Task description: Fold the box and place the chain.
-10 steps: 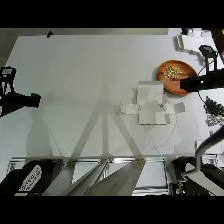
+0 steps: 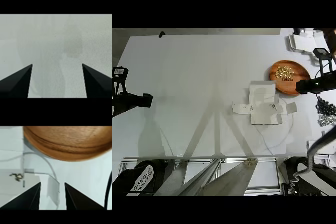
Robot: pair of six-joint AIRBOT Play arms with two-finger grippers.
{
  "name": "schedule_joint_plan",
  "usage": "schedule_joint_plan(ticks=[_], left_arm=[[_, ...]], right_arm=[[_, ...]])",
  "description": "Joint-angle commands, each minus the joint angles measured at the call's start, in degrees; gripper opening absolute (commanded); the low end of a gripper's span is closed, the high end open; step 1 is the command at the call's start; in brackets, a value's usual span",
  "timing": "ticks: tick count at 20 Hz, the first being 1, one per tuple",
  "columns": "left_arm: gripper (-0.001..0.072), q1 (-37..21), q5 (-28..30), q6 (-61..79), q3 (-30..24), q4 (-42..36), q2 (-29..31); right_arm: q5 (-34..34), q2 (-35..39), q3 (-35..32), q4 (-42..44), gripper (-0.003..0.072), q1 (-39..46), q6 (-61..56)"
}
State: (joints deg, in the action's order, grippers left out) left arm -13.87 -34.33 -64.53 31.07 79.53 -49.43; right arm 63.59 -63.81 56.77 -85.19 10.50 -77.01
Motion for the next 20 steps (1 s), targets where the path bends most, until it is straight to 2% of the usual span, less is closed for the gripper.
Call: schedule_joint_plan(ticks=[1,3,5,11,12,16,20], left_arm=[[0.0701,0.0,0.0,0.0,0.0,0.0,0.0],[0.0701,0.0,0.0,0.0,0.0,0.0,0.0],[0.0701,0.0,0.0,0.0,0.0,0.0,0.0],[0.0701,0.0,0.0,0.0,0.0,0.0,0.0],[0.0701,0.0,0.0,0.0,0.0,0.0,0.0],[0.0701,0.0,0.0,0.0,0.0,0.0,0.0],[0.0701,0.0,0.0,0.0,0.0,0.0,0.0]], right_arm=[[3.3,-2.2,0.0,-2.6,0.035,3.2,0.1],[8.0,-5.8,0.0,0.3,0.0365,5.6,5.3],[10.8,-9.6,0.0,3.8,0.0493,7.0,8.1],[9.3,-19.1,0.0,9.3,0.0479,7.4,12.6],[9.3,-20.5,0.0,9.3,0.0445,7.4,12.7],[9.2,-22.8,0.0,13.6,0.0019,7.4,19.8],[11.1,-21.0,0.0,16.5,0.0013,6.9,21.7]])
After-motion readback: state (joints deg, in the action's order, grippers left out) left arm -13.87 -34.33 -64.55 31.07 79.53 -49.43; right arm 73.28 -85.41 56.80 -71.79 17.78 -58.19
